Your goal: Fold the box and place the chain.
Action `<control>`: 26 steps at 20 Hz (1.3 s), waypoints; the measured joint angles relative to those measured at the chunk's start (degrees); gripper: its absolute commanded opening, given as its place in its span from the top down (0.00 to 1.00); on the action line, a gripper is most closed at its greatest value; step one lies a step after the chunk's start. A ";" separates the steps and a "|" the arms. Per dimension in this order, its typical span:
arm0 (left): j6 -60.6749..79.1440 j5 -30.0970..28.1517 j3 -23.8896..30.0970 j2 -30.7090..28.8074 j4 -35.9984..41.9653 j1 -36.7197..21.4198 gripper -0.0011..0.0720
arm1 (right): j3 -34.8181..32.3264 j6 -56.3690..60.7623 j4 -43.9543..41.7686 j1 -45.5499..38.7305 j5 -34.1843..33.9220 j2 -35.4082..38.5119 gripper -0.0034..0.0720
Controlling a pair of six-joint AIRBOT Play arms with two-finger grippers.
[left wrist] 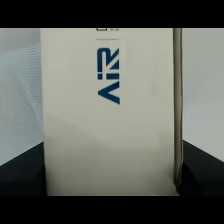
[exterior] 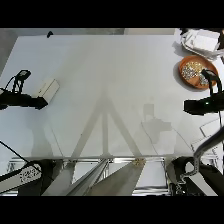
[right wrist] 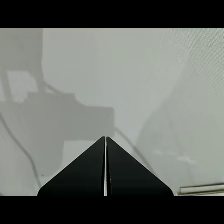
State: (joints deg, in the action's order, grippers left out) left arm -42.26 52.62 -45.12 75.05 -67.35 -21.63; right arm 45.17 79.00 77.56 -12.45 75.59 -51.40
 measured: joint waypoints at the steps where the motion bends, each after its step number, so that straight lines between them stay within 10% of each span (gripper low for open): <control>1: -0.17 0.37 0.00 0.13 -0.35 0.00 0.24 | 0.02 0.00 -0.02 0.00 0.02 0.00 0.94; 3: -0.42 1.75 0.02 0.31 -1.25 -0.02 0.03 | 0.02 0.00 -0.02 0.00 0.04 0.00 0.94; 11: -0.35 3.37 0.02 -2.03 -1.79 -0.02 0.03 | 0.00 0.00 -0.04 0.00 0.02 0.00 0.94; 26: 0.66 -0.66 0.02 -25.97 -1.70 7.13 0.04 | 0.00 0.24 -0.02 0.00 -2.29 0.00 0.94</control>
State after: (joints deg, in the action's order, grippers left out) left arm -41.60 51.96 -45.10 49.08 -69.06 -14.50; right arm 45.17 79.24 77.54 -12.45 73.30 -51.40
